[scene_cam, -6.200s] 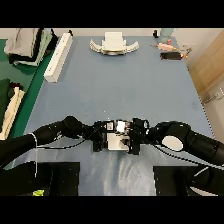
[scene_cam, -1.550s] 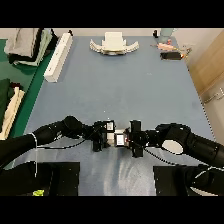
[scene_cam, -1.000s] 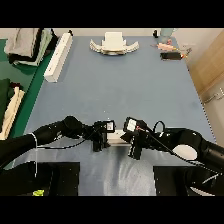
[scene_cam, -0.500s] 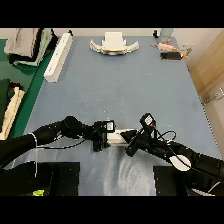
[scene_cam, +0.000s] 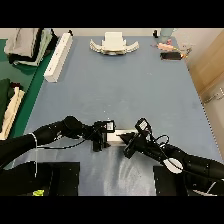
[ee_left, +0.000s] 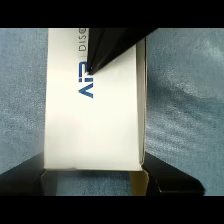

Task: Fold the box.

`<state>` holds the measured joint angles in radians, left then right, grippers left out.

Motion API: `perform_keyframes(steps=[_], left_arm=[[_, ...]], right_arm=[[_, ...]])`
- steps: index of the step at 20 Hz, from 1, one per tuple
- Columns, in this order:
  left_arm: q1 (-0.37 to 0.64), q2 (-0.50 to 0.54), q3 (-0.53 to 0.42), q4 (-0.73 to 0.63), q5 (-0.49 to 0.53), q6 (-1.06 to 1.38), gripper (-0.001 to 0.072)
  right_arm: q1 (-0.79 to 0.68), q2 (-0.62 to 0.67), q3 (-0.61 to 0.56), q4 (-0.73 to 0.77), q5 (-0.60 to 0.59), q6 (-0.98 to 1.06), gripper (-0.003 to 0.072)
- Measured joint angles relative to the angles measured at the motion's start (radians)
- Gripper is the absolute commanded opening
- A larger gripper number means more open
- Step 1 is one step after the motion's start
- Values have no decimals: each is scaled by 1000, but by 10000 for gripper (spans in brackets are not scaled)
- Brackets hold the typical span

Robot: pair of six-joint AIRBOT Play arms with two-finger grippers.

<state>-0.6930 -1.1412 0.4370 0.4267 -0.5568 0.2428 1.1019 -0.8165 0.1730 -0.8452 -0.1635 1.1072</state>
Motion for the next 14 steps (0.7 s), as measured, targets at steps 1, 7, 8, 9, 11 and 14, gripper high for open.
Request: perform_keyframes(steps=[1,7,8,9,11,14], left_arm=[[0,0,0,0,0,0,408],[0,0,0,0,0,0,408],[0,0,0,0,0,0,408],[0,0,0,0,0,0,408],[0,0,0,0,-1,0,408],[0,0,0,-1,-1,-1,408]], right_arm=[[4,-8,-1,-1,-3,0,4],[14,-33,-2,-12,-5,-6,4],[14,-34,-3,-14,-4,-7,4],[15,-32,-3,-15,-3,-7,4],[15,-14,-5,-15,10,-14,4],[-2,44,-7,-11,36,-68,5]])
